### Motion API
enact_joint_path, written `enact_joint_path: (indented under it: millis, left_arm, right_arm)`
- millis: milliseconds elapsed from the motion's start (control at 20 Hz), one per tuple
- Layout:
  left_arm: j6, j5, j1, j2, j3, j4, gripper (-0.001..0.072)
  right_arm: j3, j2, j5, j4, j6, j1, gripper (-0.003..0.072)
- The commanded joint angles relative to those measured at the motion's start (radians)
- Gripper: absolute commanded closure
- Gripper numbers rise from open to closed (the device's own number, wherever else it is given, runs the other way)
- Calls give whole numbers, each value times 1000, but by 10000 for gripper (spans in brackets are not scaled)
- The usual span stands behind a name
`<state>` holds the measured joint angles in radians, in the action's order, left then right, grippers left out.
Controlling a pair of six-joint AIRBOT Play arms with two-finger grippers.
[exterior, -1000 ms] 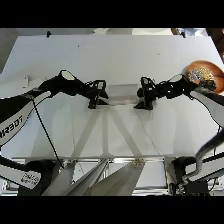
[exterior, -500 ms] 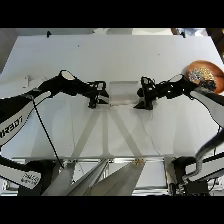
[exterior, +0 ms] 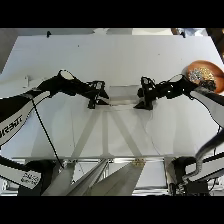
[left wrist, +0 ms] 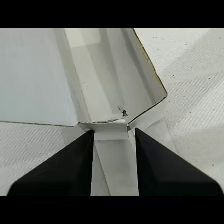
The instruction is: Fold the box and place the chain.
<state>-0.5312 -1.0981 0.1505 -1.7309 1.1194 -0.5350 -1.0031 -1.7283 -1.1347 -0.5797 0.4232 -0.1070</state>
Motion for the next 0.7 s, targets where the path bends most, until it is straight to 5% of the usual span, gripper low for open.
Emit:
enact_joint_path:
  millis: [0, 100, 650]
  left_arm:
    - [0, -3, -3, 0, 0, -9, 402]
    - [3, 3, -10, 0, 0, -13, 354]
    - [74, -49, -33, 0, 0, -19, 363]
  right_arm:
    - [0, -1, 1, 1, -1, 0, 170]
    - [0, -1, 1, 1, -1, 0, 170]
    - [0, -1, 1, 1, -1, 0, 170]
